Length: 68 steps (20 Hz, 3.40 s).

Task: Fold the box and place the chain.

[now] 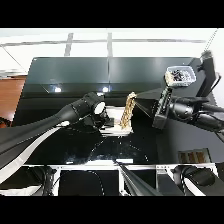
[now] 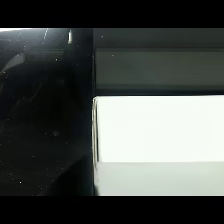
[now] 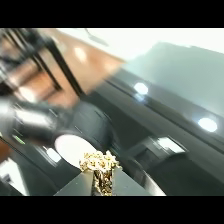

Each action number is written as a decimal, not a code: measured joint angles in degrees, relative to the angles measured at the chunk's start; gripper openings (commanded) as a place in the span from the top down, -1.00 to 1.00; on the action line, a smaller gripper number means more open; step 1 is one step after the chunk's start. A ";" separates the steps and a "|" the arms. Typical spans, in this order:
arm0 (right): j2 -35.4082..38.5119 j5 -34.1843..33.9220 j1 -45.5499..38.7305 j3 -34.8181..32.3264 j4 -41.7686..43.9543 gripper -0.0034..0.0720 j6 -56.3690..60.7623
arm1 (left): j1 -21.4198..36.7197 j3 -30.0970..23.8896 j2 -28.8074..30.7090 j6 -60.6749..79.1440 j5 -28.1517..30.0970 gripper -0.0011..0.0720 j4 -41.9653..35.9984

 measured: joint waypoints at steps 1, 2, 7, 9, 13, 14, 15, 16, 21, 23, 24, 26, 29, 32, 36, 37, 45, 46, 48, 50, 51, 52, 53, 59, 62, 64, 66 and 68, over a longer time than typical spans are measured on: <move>0.02 0.09 0.00 0.28 2.54 0.87 -0.17 | 0.00 0.02 0.00 0.00 0.00 0.89 0.00; 0.07 0.15 -0.02 0.66 4.83 0.87 -0.79 | 0.00 0.02 0.00 0.00 -0.02 0.89 -0.02; 0.15 -0.37 0.00 3.93 11.65 0.87 -2.69 | 0.00 0.02 -0.02 0.00 -0.02 0.89 -0.02; -0.17 -0.46 0.07 4.52 11.45 0.87 -2.47 | 0.00 0.02 0.00 0.00 -0.02 0.89 -0.02; -3.10 -0.46 1.88 4.39 4.07 0.87 3.67 | 0.00 0.02 0.00 0.00 -0.02 0.89 -0.02; -4.33 -0.42 2.75 4.13 1.29 0.87 5.79 | 0.02 0.02 0.00 0.00 -0.04 0.89 -0.02; -5.60 -0.37 3.54 3.96 -1.64 0.87 7.82 | 0.00 0.02 0.00 0.00 -0.02 0.89 -0.02; -7.06 -0.13 4.33 3.78 -4.94 0.87 10.14 | 0.02 0.00 0.00 0.00 -0.04 0.89 0.00; -12.79 1.09 6.03 3.45 -17.49 0.06 19.34 | 0.02 0.02 0.00 0.00 -0.02 0.89 0.00; -13.81 1.40 6.12 3.45 -20.28 -0.01 21.35 | 0.00 0.02 0.00 -0.02 -0.02 0.89 0.00; -14.10 1.79 5.90 3.45 -21.18 -0.01 22.16 | 0.00 0.02 0.00 -0.02 -0.02 0.89 0.00; -14.25 3.48 4.24 3.45 -22.80 -0.01 23.10 | 0.00 0.00 0.00 -0.02 -0.02 0.89 0.00; -13.31 8.39 -1.07 3.45 -26.05 -0.01 23.78 | 0.00 0.02 -0.02 -0.02 0.00 0.89 0.00; -12.55 15.23 -7.45 3.45 -29.29 -0.01 24.06 | 0.00 0.02 -0.09 -0.02 0.20 0.89 0.00; -12.22 20.46 -11.43 3.45 -30.93 -0.01 24.24 | -0.02 0.02 -0.42 -1.79 0.55 0.87 -0.63; -12.17 21.09 -11.82 3.45 -31.08 -0.01 24.22 | -0.04 0.02 -0.48 -2.84 0.63 0.54 -0.85; -12.13 22.67 -12.72 3.41 -31.76 -0.01 23.98 | -0.26 3.52 5.07 -2.91 -1.60 -0.46 -0.26; -12.13 22.60 -12.74 3.41 -31.82 -0.01 23.96 | -0.22 3.65 7.54 -1.70 -2.43 -0.46 1.53; -12.13 22.23 -12.74 3.41 -31.80 -0.01 23.93 | 0.48 3.15 13.07 0.48 -5.62 -0.46 6.21; -12.13 21.44 -12.74 3.41 -31.82 -0.01 23.91 | 3.17 0.63 19.30 3.32 -9.11 -0.46 9.94; -12.13 20.98 -12.74 3.41 -31.82 -0.01 23.91 | 5.29 -1.55 22.45 5.03 -9.88 -0.46 10.34; -12.13 20.55 -12.74 3.41 -31.85 -0.01 23.91 | 8.28 -4.55 25.94 6.86 -10.29 -0.45 10.29; -12.13 20.13 -12.74 3.41 -31.85 -0.01 23.91 | 11.82 -7.96 29.03 8.63 -9.84 -0.45 9.90; -12.13 19.04 -12.74 3.41 -31.85 -0.01 25.49 | 37.83 -31.85 36.57 42.07 -3.23 -0.45 -25.62; -12.13 18.82 -12.74 3.41 -31.82 -0.01 26.99 | 42.03 -38.47 34.40 67.25 -2.54 -0.46 -43.80; -12.13 18.69 -12.74 3.41 -31.78 -0.01 27.78 | 41.46 -40.39 32.39 81.61 -1.64 -0.98 -49.99; -12.13 18.58 -12.74 3.41 -31.76 -0.01 28.37 | 39.41 -41.40 30.62 96.21 -0.13 -0.98 -53.44; -12.13 18.43 -12.74 3.41 -31.74 -0.01 28.94 | 36.70 -41.83 29.55 109.81 2.38 -0.98 -55.49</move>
